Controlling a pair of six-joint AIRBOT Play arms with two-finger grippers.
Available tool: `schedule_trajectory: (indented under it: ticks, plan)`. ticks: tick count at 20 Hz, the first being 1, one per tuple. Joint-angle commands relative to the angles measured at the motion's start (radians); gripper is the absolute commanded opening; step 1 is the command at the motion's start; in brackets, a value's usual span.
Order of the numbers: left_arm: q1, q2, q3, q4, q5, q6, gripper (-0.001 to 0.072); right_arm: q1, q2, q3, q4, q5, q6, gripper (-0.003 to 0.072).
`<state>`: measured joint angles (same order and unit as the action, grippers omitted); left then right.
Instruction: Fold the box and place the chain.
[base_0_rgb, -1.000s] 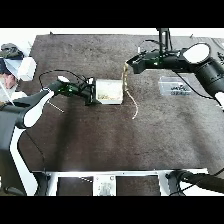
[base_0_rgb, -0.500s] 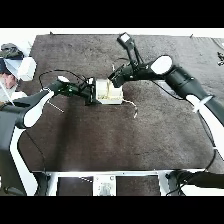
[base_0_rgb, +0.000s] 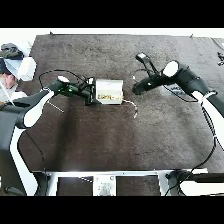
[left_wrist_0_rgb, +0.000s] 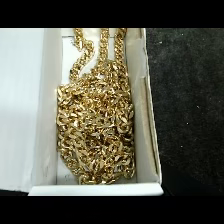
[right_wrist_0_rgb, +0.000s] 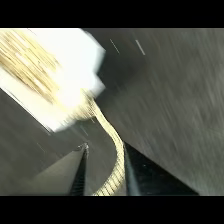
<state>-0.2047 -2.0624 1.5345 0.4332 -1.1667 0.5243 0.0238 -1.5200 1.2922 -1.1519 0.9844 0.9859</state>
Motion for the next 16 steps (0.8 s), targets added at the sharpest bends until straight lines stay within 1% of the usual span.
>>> schedule_trajectory:
  ticks: [1,5,7,11,12,13,14,15,16]
  plan:
    - [0.001,0.000,0.000,0.000,0.000,0.000,0.0347,-0.042,-0.024,-0.090,-0.014,0.005,-0.059,0.0421]
    - [0.001,0.000,0.000,0.000,0.000,0.000,0.0347,-0.007,-0.098,-0.105,-0.016,-0.018,-0.100,0.0420]
    - [0.001,0.000,0.000,0.000,0.000,0.000,0.0347,0.021,-0.124,-0.104,-0.058,-0.046,-0.100,0.0377]
    - [0.001,0.000,0.000,0.000,0.000,0.000,0.0347,0.071,-0.146,-0.104,-0.148,-0.153,-0.099,0.0377]
    - [0.001,0.000,0.000,0.000,0.000,0.000,0.0347,0.077,-0.149,-0.104,-0.158,-0.163,-0.099,0.0375]
    - [0.001,0.000,0.000,0.000,0.000,0.000,0.0347,0.081,-0.149,-0.104,-0.162,-0.162,-0.099,0.0312]
    - [0.001,0.000,0.000,0.000,0.000,0.000,0.0347,0.081,-0.149,-0.104,-0.161,-0.161,-0.099,0.0164]
    - [0.001,0.000,0.000,0.000,0.000,0.000,0.0347,0.081,-0.148,-0.104,-0.161,-0.161,-0.100,0.0109]
    - [0.001,0.000,0.000,0.000,0.000,0.000,0.0347,0.082,-0.143,-0.104,-0.160,-0.161,-0.100,0.0018]
